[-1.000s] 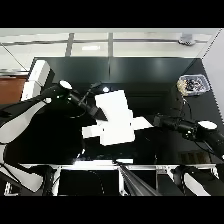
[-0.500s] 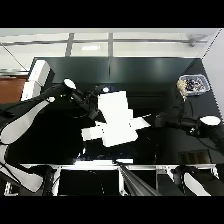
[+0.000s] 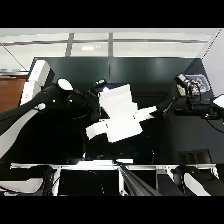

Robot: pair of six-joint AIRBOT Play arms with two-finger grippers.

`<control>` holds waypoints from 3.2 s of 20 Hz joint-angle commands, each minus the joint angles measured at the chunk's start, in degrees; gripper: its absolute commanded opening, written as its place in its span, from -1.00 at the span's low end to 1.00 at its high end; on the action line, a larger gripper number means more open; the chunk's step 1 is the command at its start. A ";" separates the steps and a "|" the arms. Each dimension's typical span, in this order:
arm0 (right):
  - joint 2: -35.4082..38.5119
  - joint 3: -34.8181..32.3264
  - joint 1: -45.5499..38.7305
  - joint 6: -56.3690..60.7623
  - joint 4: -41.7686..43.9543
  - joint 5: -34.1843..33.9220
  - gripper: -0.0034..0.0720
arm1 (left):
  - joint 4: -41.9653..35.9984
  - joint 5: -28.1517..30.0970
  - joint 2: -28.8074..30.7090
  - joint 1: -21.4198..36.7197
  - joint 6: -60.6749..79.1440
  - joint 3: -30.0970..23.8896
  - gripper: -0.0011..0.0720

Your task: Fold the box and place the chain.

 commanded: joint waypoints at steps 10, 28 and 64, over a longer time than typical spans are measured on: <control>-0.17 -0.92 8.70 -4.11 -8.92 -8.63 0.82 | 9.53 19.41 1.62 -5.79 13.57 -2.97 -0.90; -0.31 -8.52 16.55 -5.46 -17.84 -12.02 0.82 | 9.53 19.54 -1.88 -8.28 21.62 -2.95 -0.90; -2.95 -4.13 27.47 -10.78 -16.74 -26.82 0.82 | 9.51 19.41 -2.01 -8.28 21.59 -2.95 -0.90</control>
